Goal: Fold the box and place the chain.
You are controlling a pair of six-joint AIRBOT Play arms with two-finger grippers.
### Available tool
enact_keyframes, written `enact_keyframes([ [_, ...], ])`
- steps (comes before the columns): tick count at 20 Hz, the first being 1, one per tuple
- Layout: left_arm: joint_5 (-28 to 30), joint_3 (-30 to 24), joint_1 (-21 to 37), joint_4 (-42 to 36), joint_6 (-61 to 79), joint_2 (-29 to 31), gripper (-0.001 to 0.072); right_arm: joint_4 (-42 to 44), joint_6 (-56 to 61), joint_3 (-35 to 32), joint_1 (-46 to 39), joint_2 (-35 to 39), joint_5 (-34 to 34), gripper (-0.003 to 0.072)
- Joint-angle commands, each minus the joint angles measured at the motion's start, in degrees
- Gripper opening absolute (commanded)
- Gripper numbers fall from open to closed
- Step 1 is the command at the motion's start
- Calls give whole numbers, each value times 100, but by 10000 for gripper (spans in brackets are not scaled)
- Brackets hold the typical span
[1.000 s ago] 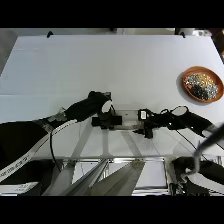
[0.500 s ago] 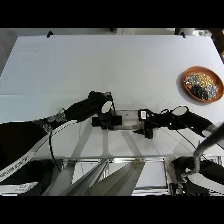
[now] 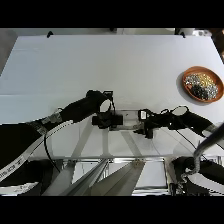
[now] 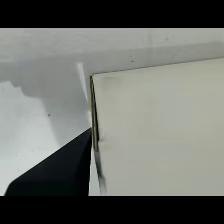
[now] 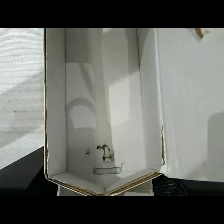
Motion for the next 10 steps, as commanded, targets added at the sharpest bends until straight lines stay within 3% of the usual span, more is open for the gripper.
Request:
enact_keyframes([
  [1,22,7,79,26,236,264,299,2,7,4,2,4,-2,408],
  [4,-92,7,192,2,675,601,302,4,7,4,2,4,-2,408],
  [5,-146,7,260,4,931,750,333,4,7,4,2,4,0,408],
  [7,-354,7,470,-57,1578,1088,491,4,7,7,2,4,0,408],
  [10,-960,2,916,-212,2872,1504,510,2,7,4,2,4,0,408],
])
